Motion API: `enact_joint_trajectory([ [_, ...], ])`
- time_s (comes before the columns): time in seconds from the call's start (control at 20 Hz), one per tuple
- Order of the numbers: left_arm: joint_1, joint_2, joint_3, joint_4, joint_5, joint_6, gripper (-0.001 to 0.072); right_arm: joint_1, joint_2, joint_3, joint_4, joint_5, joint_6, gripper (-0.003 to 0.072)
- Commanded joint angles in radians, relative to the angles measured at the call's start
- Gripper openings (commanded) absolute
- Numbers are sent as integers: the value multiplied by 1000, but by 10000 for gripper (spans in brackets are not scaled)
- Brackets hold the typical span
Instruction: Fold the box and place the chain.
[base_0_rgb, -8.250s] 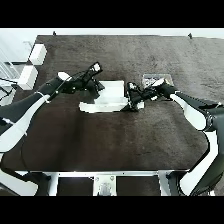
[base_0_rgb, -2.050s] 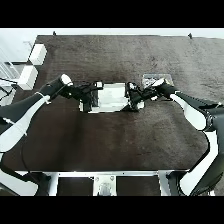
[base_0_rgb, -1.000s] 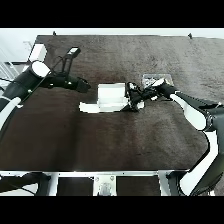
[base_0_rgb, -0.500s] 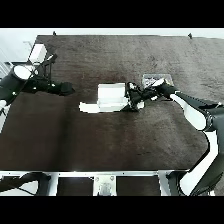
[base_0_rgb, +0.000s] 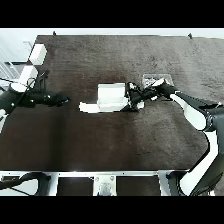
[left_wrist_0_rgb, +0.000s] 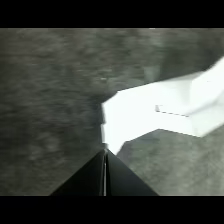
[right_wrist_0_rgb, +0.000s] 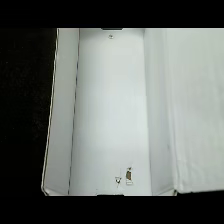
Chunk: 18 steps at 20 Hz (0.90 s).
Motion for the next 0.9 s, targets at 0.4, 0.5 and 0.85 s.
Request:
enact_joint_trajectory([
  [0.4,-64,-177,-12,-162,37,67,17,1,0,0,0,0,0,567],
  [0.5,-103,-182,-4,-168,65,66,17,1,0,0,0,0,0,568],
  [0.85,-208,-264,95,-222,71,78,19,1,0,0,0,0,0,568],
])
